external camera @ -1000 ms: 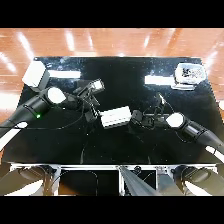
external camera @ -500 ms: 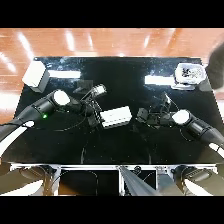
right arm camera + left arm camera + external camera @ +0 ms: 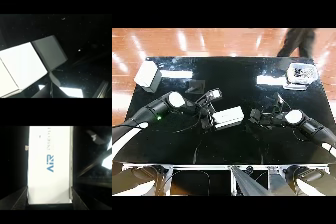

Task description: Fold the box and place the chain.

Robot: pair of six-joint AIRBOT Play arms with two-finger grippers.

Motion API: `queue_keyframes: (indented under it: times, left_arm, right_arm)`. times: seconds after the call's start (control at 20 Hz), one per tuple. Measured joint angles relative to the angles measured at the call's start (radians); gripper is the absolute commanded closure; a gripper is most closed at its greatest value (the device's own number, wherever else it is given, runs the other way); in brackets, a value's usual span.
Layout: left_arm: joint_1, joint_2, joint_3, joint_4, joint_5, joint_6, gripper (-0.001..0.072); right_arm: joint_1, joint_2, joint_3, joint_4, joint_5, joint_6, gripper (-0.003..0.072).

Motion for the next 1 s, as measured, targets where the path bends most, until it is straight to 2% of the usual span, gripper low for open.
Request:
queue_keyframes:
  times: [0.7,0.8,0.85,0.95,1.0]
  left_arm:
    - [-0.024,-0.010,-0.001,0.033,0.038,-0.009,0.0098]
    - [-0.024,-0.016,-0.001,0.033,0.036,-0.010,0.0121]
    - [-0.024,-0.018,-0.001,0.033,0.035,-0.012,0.0177]
    - [-0.024,-0.020,-0.001,0.034,0.036,-0.011,0.0580]
    - [-0.024,-0.020,-0.001,0.034,0.036,-0.011,0.0687]
  right_arm:
    - [0.000,0.000,0.000,0.000,0.001,0.000,0.0647]
    - [0.000,0.000,0.000,0.000,0.001,0.000,0.0647]
    - [0.000,0.000,0.000,0.000,0.002,0.000,0.0647]
    - [0.000,0.000,0.000,0.000,0.001,0.000,0.0647]
    - [0.000,0.000,0.000,0.000,0.001,0.000,0.0646]
